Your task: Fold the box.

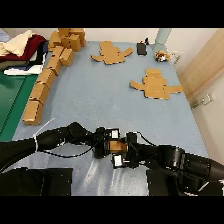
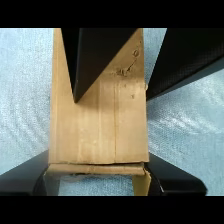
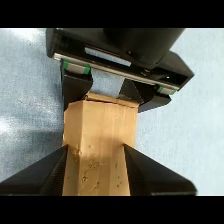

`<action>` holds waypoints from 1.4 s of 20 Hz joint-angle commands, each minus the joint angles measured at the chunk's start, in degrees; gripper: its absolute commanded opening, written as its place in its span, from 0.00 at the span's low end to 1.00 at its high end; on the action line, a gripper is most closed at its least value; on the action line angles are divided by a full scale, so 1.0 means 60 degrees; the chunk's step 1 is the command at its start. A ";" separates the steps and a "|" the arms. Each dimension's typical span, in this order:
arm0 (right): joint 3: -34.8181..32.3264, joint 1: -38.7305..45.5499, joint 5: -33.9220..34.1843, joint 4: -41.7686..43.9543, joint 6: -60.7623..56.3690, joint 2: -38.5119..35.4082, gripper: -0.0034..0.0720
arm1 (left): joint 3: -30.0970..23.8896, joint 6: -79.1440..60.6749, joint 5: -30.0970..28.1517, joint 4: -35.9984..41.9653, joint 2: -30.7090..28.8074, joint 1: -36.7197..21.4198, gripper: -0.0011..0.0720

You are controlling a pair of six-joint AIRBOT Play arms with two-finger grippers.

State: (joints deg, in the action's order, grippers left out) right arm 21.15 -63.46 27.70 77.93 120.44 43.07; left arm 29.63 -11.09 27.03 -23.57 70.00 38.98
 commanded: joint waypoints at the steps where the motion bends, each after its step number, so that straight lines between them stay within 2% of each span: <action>1: -0.0007 -0.0040 -0.0033 0.0007 -0.0077 0.0018 0.71 | 0.0011 -0.0004 0.0000 -0.0004 0.0004 -0.0007 0.73; 3: -0.0007 -0.0040 -0.0029 0.0004 -0.0077 0.0018 0.68 | 0.0011 -0.0004 0.0000 -0.0004 0.0000 -0.0007 0.73; 4: -0.0004 -0.0040 -0.0004 0.0004 -0.0077 0.0015 0.58 | 0.0011 -0.0004 0.0000 -0.0004 0.0000 -0.0007 0.73; 6: -0.0004 -0.0040 -0.0004 0.0007 -0.0073 0.0011 0.56 | 0.0011 -0.0004 0.0000 -0.0004 0.0004 -0.0007 0.73; 7: -0.0004 -0.0040 0.0000 0.0007 -0.0073 0.0011 0.48 | 0.0011 -0.0004 0.0000 -0.0004 0.0004 -0.0007 0.73; 10: -0.0004 -0.0040 0.0000 0.0007 -0.0073 0.0011 0.43 | 0.0011 -0.0004 0.0000 0.0000 0.0004 -0.0004 0.73; 20: -0.0004 -0.0040 0.0313 0.0080 -0.0073 -0.0747 0.42 | 0.0011 -0.0004 0.0000 0.0000 0.0004 -0.0007 0.73; 28: 0.0025 -0.0040 0.0200 0.0084 -0.0069 -0.0834 0.42 | 0.0011 -0.0004 -0.0004 -0.0004 0.0004 -0.0007 0.73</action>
State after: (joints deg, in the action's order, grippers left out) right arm 21.15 -63.72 29.32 78.35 120.01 38.24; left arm 29.63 -11.11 27.00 -23.57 70.00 38.98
